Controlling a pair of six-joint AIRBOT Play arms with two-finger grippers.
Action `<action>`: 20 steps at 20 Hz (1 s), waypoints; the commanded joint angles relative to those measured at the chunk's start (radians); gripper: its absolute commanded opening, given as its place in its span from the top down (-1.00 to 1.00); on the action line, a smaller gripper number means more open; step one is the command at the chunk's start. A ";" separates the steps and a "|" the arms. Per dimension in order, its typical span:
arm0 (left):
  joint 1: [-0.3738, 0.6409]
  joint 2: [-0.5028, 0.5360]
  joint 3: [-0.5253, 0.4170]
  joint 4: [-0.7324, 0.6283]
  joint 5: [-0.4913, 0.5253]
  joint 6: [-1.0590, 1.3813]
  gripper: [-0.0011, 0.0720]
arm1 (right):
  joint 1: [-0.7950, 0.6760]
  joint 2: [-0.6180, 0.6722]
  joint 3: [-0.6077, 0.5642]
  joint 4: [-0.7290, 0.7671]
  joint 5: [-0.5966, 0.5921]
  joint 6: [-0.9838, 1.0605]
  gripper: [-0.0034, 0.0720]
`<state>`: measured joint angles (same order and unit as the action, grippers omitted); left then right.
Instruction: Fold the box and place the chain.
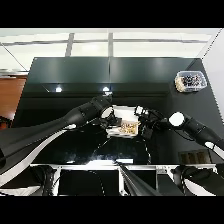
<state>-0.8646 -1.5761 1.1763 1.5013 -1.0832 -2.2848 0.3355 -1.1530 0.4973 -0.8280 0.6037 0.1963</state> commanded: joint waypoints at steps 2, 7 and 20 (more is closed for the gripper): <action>0.000 0.000 0.000 0.000 0.000 0.000 0.89 | 0.001 -0.001 0.000 0.000 0.002 0.010 -0.22; 0.000 0.000 0.000 0.000 0.000 0.000 0.89 | 0.001 -0.001 0.000 -0.003 0.008 0.009 -0.22; 0.000 0.000 0.000 0.000 0.001 0.000 0.89 | 0.001 0.021 0.003 -0.066 0.096 0.009 -0.37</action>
